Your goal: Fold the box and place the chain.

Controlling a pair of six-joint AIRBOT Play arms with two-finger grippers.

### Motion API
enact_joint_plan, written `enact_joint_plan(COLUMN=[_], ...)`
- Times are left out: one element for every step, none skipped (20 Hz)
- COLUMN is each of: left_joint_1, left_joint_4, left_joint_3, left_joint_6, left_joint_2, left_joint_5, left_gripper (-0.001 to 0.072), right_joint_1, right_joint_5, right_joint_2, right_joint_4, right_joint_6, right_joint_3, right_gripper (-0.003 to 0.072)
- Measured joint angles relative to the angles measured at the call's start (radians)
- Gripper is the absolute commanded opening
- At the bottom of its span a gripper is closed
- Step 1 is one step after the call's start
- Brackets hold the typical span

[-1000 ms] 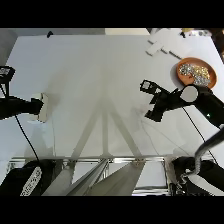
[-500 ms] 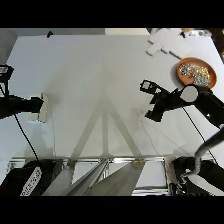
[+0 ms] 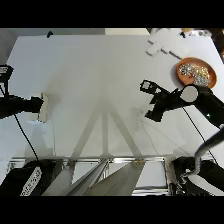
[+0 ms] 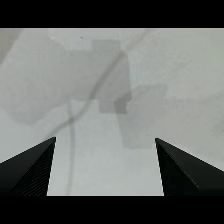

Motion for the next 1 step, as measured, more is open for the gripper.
enact_joint_plan(left_joint_1=[0.000], left_joint_4=[0.000], left_joint_3=[0.000], left_joint_6=[0.000], left_joint_2=[-0.004], left_joint_5=[0.000], left_gripper=[0.0684], right_joint_1=[0.000], right_joint_5=[0.000], right_joint_2=[0.000], right_joint_4=[0.000], right_joint_6=[0.000], right_joint_3=[0.000], right_gripper=[0.0690])
